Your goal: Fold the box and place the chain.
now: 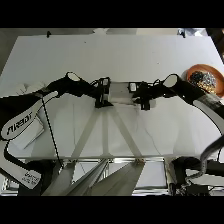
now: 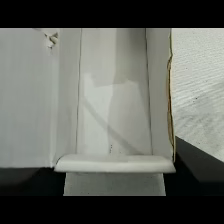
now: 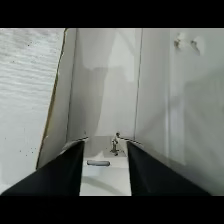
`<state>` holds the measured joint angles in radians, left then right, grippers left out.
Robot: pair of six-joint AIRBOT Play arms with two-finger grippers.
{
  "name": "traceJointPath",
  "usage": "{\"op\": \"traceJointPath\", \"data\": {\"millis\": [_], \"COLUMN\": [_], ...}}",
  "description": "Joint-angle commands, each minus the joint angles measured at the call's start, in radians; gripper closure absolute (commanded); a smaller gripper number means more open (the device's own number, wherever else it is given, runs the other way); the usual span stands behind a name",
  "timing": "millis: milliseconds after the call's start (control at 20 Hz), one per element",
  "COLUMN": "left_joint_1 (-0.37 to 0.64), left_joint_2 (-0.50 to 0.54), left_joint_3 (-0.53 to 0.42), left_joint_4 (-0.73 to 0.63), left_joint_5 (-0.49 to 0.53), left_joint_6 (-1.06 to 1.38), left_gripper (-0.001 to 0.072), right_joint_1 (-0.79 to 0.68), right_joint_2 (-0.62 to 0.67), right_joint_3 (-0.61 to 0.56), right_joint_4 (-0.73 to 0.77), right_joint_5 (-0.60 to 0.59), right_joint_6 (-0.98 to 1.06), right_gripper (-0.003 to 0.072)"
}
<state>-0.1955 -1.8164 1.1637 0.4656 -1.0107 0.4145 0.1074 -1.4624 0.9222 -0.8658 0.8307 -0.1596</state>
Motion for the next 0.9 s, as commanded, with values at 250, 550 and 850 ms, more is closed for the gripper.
{"op": "traceJointPath", "data": {"millis": [250,550,850], "left_joint_1": [0.001,0.001,0.000], "left_joint_2": [0.000,0.000,0.000], "left_joint_3": [0.000,0.000,0.000], "left_joint_4": [-0.001,-0.001,-0.001], "left_joint_5": [0.001,0.001,0.001], "left_joint_6": [0.001,0.001,0.001], "left_gripper": [0.0492,0.0492,0.0492], "right_joint_1": [0.010,0.010,-0.061], "right_joint_2": [-0.008,0.142,0.344], "right_joint_3": [0.000,0.000,0.000], "right_joint_4": [-0.040,-0.039,-0.125], "right_joint_5": [-0.013,-0.008,-0.017], "right_joint_6": [0.089,0.116,0.438], "right_gripper": [0.0677,0.0678,0.0678]}}
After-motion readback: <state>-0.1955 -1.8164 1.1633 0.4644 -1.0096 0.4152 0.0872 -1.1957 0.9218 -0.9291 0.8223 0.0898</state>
